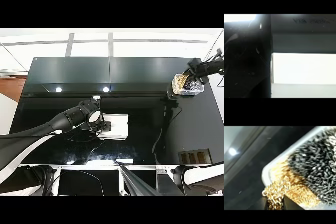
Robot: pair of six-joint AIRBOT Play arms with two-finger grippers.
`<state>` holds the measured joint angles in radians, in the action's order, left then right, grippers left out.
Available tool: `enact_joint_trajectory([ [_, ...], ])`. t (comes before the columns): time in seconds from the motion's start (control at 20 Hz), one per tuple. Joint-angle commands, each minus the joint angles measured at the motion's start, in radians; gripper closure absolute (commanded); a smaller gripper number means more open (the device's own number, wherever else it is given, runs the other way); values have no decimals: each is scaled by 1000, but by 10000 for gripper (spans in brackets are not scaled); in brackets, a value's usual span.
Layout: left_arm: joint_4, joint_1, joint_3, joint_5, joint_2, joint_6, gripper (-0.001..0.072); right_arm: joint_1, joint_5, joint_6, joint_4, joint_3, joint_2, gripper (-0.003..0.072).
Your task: Fold the box and place the chain.
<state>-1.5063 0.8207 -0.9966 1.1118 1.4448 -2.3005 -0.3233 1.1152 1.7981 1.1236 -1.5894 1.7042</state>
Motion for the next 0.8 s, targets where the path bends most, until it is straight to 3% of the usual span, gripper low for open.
enact_joint_trajectory([
  [0.0, 0, -1, 0, 0, 0, 0, 681, -7, 40, -175, -27, -11, -114, 649],
  [0.35, 0, -1, 0, 1, 0, 0, 681, -22, 19, -273, -44, -11, -414, 649],
  [0.55, 0, -1, 0, 0, 0, 0, 681, -21, 170, -463, -211, -11, -553, 649],
  [0.75, 0, -1, 0, 0, 0, 0, 681, -1, 269, -524, -223, 29, -706, 649],
])
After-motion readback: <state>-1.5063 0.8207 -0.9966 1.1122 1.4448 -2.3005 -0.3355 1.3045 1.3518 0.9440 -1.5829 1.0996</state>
